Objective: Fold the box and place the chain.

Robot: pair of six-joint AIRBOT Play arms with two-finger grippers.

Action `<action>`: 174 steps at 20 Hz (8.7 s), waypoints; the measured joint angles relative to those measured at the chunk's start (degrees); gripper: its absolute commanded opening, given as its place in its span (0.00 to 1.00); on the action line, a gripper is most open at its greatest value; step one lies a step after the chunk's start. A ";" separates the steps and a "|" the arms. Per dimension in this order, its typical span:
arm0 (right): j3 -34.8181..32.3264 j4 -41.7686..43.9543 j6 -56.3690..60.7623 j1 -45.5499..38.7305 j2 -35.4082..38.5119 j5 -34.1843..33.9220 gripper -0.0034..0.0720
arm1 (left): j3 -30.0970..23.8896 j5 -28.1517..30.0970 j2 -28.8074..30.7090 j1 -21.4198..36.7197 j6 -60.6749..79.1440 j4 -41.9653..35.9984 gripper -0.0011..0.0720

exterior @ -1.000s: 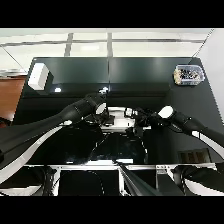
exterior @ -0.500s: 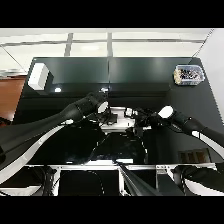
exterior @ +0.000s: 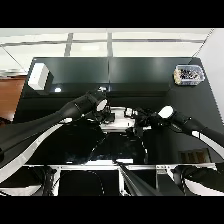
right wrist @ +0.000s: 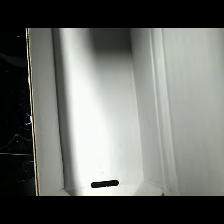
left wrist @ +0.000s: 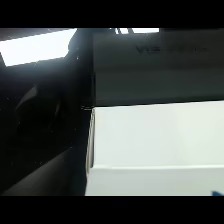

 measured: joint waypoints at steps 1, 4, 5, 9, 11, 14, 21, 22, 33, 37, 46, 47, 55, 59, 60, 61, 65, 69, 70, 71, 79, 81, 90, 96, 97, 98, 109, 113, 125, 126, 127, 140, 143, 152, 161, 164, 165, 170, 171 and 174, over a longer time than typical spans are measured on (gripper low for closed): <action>0.00 0.00 0.00 0.00 -0.02 0.00 0.58 | 0.00 0.13 -0.02 0.00 -0.09 0.00 0.50; 0.00 0.00 0.00 0.00 -0.02 0.00 0.58 | 0.00 0.50 -0.20 -0.04 -1.07 0.15 0.31; 0.00 0.00 0.00 0.00 -0.02 0.00 0.58 | 0.00 0.59 -0.22 -0.11 -1.51 0.13 0.13; 0.00 0.00 0.04 0.00 0.00 0.07 0.58 | 0.04 0.90 -0.24 -0.17 -2.21 -0.02 0.05; 0.00 0.00 0.04 0.00 -0.02 0.07 0.58 | 0.04 1.14 -0.24 -0.13 -2.25 -0.72 0.10; 0.00 0.00 -0.02 0.00 0.00 0.04 0.58 | 0.02 1.44 -0.31 -0.17 -2.32 -1.70 0.65; 0.00 0.02 0.09 0.00 0.00 -0.02 0.58 | 0.02 1.42 -0.28 0.02 -3.50 -1.33 0.05; 0.00 0.02 0.07 -0.02 0.00 -0.02 0.58 | 0.02 1.49 -0.28 0.00 -3.56 -1.29 0.05; 0.00 -7.06 3.19 -2.69 7.43 4.50 0.98 | 0.02 1.29 -0.28 0.00 -3.96 -2.14 0.05; 0.00 -8.44 3.54 -4.11 9.11 5.68 0.80 | 0.02 1.25 -0.28 0.02 -3.78 -1.99 0.05; 0.00 -5.77 3.80 -4.57 9.64 8.09 0.21 | 0.02 1.29 -0.31 0.04 -3.41 -1.95 0.05; -0.02 -4.52 3.80 -4.57 9.44 8.31 0.21 | 0.02 1.29 -0.28 0.04 -3.37 -1.95 0.05; -0.02 4.85 3.74 -0.83 5.01 2.97 0.21 | 0.02 1.84 -0.28 0.07 -3.37 -1.77 0.05; 0.00 5.70 3.69 0.07 4.17 0.44 0.34 | 0.02 1.99 -0.28 0.07 -3.54 -1.92 0.05; 0.00 5.81 3.74 0.13 4.11 0.37 0.50 | 0.02 2.01 -0.31 0.07 -3.54 -1.99 0.05; 0.00 5.88 3.96 0.20 4.04 0.22 0.49 | 0.02 2.19 -0.28 0.07 -3.52 -2.05 0.05; 0.00 5.79 5.99 0.31 3.91 -1.16 0.57 | 0.02 1.95 -0.31 0.07 -3.52 -2.27 0.05; -0.02 5.33 7.26 0.35 3.93 -2.01 0.06 | 0.02 1.95 -0.31 0.07 -3.45 -2.36 0.05; -0.02 5.05 8.35 0.35 4.22 -2.01 0.06 | 0.02 1.95 -0.31 0.07 -3.43 -2.43 0.05; -0.02 4.22 10.01 0.17 4.76 -1.73 0.06 | 0.02 1.92 -0.31 0.07 -3.37 -2.67 0.05; 1.51 -18.60 61.37 -15.72 16.39 7.76 0.06 | 0.02 1.81 -0.31 0.07 -3.37 -3.89 0.05; 0.22 -22.51 74.36 -24.26 16.48 10.27 0.06 | 0.02 1.84 -0.31 0.07 -3.37 -3.89 0.05; -3.26 -5.75 72.37 -33.14 2.45 24.22 0.06 | 0.02 1.88 -0.28 0.07 -3.41 -3.89 0.05; 1.36 3.28 60.48 -25.22 -2.36 27.52 0.89 | 0.02 1.88 -0.31 0.07 -3.52 -3.89 0.05; 2.54 3.32 59.98 -24.59 -2.58 28.39 0.89 | 0.02 1.90 -0.31 0.07 -3.52 -3.89 0.05; 3.45 3.19 59.89 -24.13 -2.73 29.18 0.89 | 0.02 1.90 -0.31 0.07 -3.52 -3.89 0.05; 10.67 1.29 67.25 -14.49 -3.10 32.00 0.70 | 0.02 1.88 -0.31 0.07 -3.41 -3.87 0.05; 14.03 -4.96 76.89 -8.22 -3.10 28.68 0.67 | 0.02 1.86 -0.31 0.07 -3.41 -3.87 0.05; 20.57 -32.68 112.91 7.76 -3.19 20.98 0.49 | 0.02 1.90 -0.31 0.07 -3.52 -3.89 0.05; 20.90 -34.32 115.19 8.55 -3.30 20.79 0.49 | 0.02 1.92 -0.31 0.07 -3.52 -3.89 0.05; 21.16 -35.76 116.98 9.20 -3.39 20.52 0.49 | 0.02 1.92 -0.31 0.07 -3.52 -3.87 0.05; 25.00 -49.20 130.49 15.37 -7.52 23.98 0.36 | 0.02 1.97 -0.31 0.07 -3.48 -4.00 0.05; 25.07 -50.16 131.71 16.04 -8.46 23.96 0.35 | 0.02 1.79 -0.31 0.07 -3.39 -3.98 0.05; 26.12 -50.62 134.31 16.35 -9.18 25.11 0.11 | 0.04 1.51 -0.28 0.07 -3.56 -4.02 0.05; 26.29 -49.22 133.52 16.26 -9.35 25.20 0.39 | 0.04 1.36 -0.28 0.07 -3.45 -3.85 0.05; 26.80 -48.68 132.41 15.76 -9.16 26.08 0.55 | 0.04 1.53 -0.28 0.07 -3.21 -3.91 0.05; 27.50 -48.81 130.77 15.28 -8.92 26.99 0.55 | 0.04 1.53 -0.28 0.07 -3.37 -3.91 0.05; 33.42 -48.83 120.37 12.09 -3.65 35.58 0.55 | 0.04 1.46 -0.28 0.07 -3.39 -3.93 0.05; 34.23 -49.48 118.73 11.04 -1.90 36.83 0.55 | 0.04 1.46 -0.28 0.07 -3.39 -3.93 0.05; 35.58 -53.83 114.90 5.90 2.73 36.57 0.55 | 0.04 1.42 -0.28 0.07 -3.39 -3.93 0.05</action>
